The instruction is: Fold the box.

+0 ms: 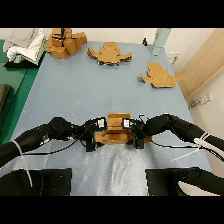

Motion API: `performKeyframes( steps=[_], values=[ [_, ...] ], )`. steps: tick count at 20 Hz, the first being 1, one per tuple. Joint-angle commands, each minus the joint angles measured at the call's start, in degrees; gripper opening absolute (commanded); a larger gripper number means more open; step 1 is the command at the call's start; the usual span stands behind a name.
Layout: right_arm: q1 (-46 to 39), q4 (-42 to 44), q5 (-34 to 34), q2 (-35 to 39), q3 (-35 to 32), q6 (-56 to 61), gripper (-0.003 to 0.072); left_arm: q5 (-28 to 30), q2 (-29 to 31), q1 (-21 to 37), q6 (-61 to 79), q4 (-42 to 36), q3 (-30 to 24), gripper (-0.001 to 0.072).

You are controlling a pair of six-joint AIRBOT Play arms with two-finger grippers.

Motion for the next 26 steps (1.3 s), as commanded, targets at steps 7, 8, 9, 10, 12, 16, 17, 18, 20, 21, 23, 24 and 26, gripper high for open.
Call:
performKeyframes(
  steps=[7,8,9,10,12,16,17,18,20,21,23,24,26],
  values=[
    [0.0,-0.17,0.0,-0.02,-0.02,0.02,0.0462,-0.04,-5.25,-0.04,4.74,-2.62,2.95,0.0144],
    [0.0,-0.15,0.0,-0.02,-0.04,0.02,0.0463,-0.04,-5.46,-0.04,4.76,-3.82,2.95,0.0144],
    [0.02,-0.17,0.0,-0.02,-0.04,0.02,0.0463,-0.04,-5.53,-0.07,4.98,-5.07,2.95,0.0144],
    [0.0,-0.17,0.0,-0.02,-0.04,0.02,0.0462,-0.04,-5.53,-0.07,5.84,-6.21,2.95,0.0144],
    [0.0,-0.17,0.0,-0.02,-0.02,0.02,0.0462,-0.07,-5.6,-0.15,7.72,-8.33,2.95,0.0144],
    [0.0,-0.17,0.0,-0.02,-0.02,0.02,0.0462,-0.07,-7.26,-0.15,9.29,-12.76,2.97,0.0145],
    [0.0,-0.17,0.0,-0.02,-0.04,0.02,0.0462,-0.04,-7.63,-0.24,9.29,-12.72,3.15,0.0145],
    [0.0,-0.17,0.0,-0.02,-0.04,0.02,0.0462,-0.02,-7.72,-0.42,9.38,-12.74,3.21,0.0146],
    [0.0,-0.17,0.0,-0.02,-0.04,0.02,0.0462,-0.07,-7.72,-0.68,9.49,-12.96,3.19,0.0148],
    [0.0,-0.17,0.02,-0.02,-0.04,0.02,0.0462,-0.13,-7.72,-0.87,9.49,-12.96,3.19,0.0225],
    [0.0,-0.17,0.0,-0.02,-0.04,0.02,0.0462,-0.66,-7.74,-0.87,9.46,-13.0,3.19,0.0557],
    [0.0,-0.2,0.02,-0.02,-0.04,0.02,0.0462,-0.66,-7.8,-0.85,9.46,-12.96,3.19,0.0558],
    [0.0,-0.2,0.0,-0.02,-0.04,0.02,0.0462,-0.7,-7.8,-0.87,9.44,-12.96,3.19,0.0558]
  ],
)
